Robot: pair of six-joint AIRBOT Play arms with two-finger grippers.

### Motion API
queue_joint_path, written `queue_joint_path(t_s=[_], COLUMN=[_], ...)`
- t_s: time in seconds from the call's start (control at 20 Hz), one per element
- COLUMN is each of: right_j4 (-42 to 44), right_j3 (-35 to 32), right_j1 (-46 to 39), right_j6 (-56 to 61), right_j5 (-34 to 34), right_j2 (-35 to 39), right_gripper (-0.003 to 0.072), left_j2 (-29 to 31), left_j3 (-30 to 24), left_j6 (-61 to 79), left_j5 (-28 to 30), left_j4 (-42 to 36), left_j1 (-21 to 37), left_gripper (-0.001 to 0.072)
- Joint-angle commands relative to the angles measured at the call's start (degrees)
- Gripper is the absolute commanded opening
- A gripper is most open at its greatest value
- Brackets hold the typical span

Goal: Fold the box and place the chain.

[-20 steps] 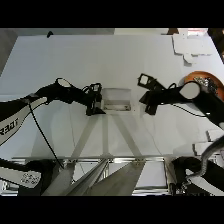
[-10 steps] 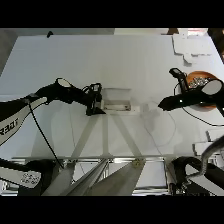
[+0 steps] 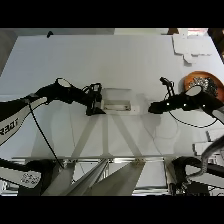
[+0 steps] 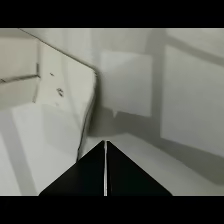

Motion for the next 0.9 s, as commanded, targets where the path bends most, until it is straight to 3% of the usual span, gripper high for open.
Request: queue_joint_path(t_s=[0.0,0.4,0.45,0.55,0.85], right_j4=[10.2,21.7,22.8,23.8,24.1], right_j3=[-0.2,-0.2,-0.2,-0.2,-0.2], right_j1=[2.1,4.8,4.9,6.1,9.6], right_j6=[-4.7,-8.0,-8.0,-8.0,-8.0], right_j5=[-1.2,4.2,4.4,3.2,0.6], right_j2=[-4.1,-3.6,-3.2,-2.9,-2.9], right_gripper=[0.0006,0.0013,0.0056,0.0355,0.0368], left_j2=[0.0,0.0,0.0,0.0,0.0], left_j3=[0.0,0.0,0.0,0.0,0.0], left_j6=[0.0,0.0,0.0,0.0,0.0], left_j5=[0.0,0.0,0.0,0.0,0.0], left_j4=[0.0,0.0,0.0,0.0,0.0], left_j1=[0.0,0.0,0.0,0.0,0.0], left_gripper=[0.0208,0.0208,0.0208,0.0208,0.0208])
